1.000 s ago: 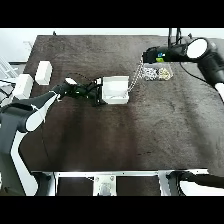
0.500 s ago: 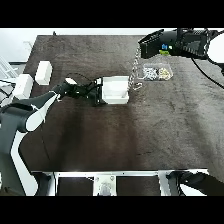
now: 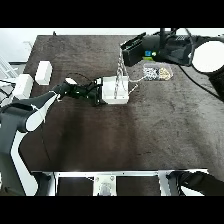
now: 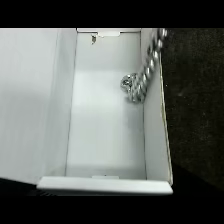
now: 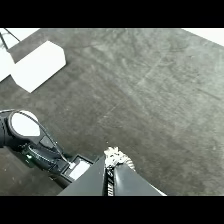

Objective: Fold the box and place the chain.

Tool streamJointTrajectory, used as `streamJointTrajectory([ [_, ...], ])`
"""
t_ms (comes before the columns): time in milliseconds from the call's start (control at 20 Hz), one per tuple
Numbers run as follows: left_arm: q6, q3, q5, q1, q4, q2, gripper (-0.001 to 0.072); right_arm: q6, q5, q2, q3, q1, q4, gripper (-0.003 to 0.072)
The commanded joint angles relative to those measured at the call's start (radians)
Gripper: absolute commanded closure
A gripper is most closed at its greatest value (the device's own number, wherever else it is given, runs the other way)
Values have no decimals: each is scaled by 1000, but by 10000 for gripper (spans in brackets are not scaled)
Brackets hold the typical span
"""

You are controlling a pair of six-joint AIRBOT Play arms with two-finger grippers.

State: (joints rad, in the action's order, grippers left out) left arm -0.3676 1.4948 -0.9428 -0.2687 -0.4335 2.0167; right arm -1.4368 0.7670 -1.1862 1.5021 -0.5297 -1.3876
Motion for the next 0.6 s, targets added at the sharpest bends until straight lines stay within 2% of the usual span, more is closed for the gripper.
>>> streamJointTrajectory([
  [0,0,0,0,0,0,0,181,-28,-70,-19,-60,-11,0,677],
  [250,0,0,0,0,0,0,181,-66,-263,-48,-248,-11,19,677],
  [500,0,0,0,0,0,0,181,-101,-575,-132,-482,-11,26,676],
  [550,0,0,0,0,0,0,181,-101,-607,-160,-512,-11,26,676],
])
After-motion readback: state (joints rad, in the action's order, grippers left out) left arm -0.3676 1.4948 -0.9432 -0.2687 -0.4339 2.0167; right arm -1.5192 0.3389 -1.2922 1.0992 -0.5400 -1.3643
